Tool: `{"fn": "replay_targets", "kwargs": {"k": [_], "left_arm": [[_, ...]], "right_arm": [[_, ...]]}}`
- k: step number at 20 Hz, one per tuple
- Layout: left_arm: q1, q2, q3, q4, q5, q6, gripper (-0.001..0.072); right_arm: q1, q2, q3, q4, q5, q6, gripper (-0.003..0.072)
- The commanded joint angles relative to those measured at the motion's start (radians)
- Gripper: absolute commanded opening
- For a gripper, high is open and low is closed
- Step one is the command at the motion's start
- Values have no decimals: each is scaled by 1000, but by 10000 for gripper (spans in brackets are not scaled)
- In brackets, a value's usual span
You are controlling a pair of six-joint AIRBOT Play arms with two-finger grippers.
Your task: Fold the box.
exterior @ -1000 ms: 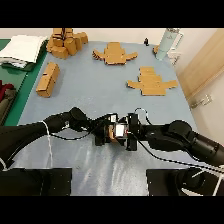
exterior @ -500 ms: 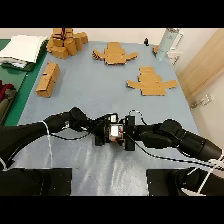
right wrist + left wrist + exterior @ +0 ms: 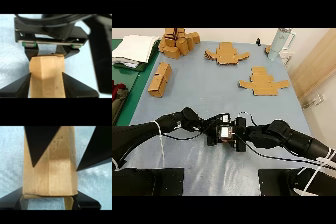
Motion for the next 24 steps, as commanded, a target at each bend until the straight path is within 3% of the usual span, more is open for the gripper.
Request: {"fn": "replay_targets", "kwargs": {"k": [1,2,7,9,10,13,17,19,24], "left_arm": [[0,0,0,0,0,0,490],[0,0,0,0,0,0,490],[0,0,0,0,0,0,490],[0,0,0,0,0,0,491],[0,0,0,0,0,0,491],[0,0,0,0,0,0,490],[0,0,0,0,0,0,490],[0,0,0,0,0,0,490],[0,0,0,0,0,0,490]], "right_arm": [[14,-6,0,-10,-8,-1,565],[14,-6,0,-19,-7,-1,507],[14,-6,0,-74,-5,0,503],[14,-2,0,-53,-11,-1,551],[16,9,0,-14,-17,-1,659],[16,69,2,81,-20,-1,662],[13,138,2,60,-14,0,646],[9,142,2,32,-7,0,555],[0,102,2,-38,18,0,512]]}}
